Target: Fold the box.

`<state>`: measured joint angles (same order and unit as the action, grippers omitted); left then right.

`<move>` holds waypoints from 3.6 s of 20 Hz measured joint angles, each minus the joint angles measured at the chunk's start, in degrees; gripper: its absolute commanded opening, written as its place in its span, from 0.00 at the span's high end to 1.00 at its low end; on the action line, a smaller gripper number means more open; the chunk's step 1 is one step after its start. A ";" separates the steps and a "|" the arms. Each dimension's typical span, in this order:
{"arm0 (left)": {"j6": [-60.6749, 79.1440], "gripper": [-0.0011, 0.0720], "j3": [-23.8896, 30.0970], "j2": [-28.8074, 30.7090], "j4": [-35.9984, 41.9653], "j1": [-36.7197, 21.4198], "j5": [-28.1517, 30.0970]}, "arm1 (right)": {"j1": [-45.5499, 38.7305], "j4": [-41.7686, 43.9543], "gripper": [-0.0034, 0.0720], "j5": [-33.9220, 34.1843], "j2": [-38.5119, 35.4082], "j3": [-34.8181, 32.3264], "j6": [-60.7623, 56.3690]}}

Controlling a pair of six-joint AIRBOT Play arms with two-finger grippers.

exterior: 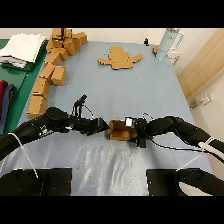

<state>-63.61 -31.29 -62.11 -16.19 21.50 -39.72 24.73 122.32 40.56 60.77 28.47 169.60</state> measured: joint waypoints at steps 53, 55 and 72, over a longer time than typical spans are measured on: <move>-66.05 0.19 -31.85 -19.43 -64.70 25.46 -12.90 | 0.02 0.00 0.28 -0.02 0.00 0.00 -0.02; -68.30 0.19 -33.11 -20.68 -66.93 26.47 -14.78 | 0.02 0.00 0.28 -0.02 0.00 0.00 -0.02; -74.66 0.97 -36.48 -26.97 -72.61 29.90 -17.49 | -0.02 -0.13 0.28 0.04 0.00 0.00 -0.04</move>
<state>-138.28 -67.77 -89.08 -88.79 51.40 -57.21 24.71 122.19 40.60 60.77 28.47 169.56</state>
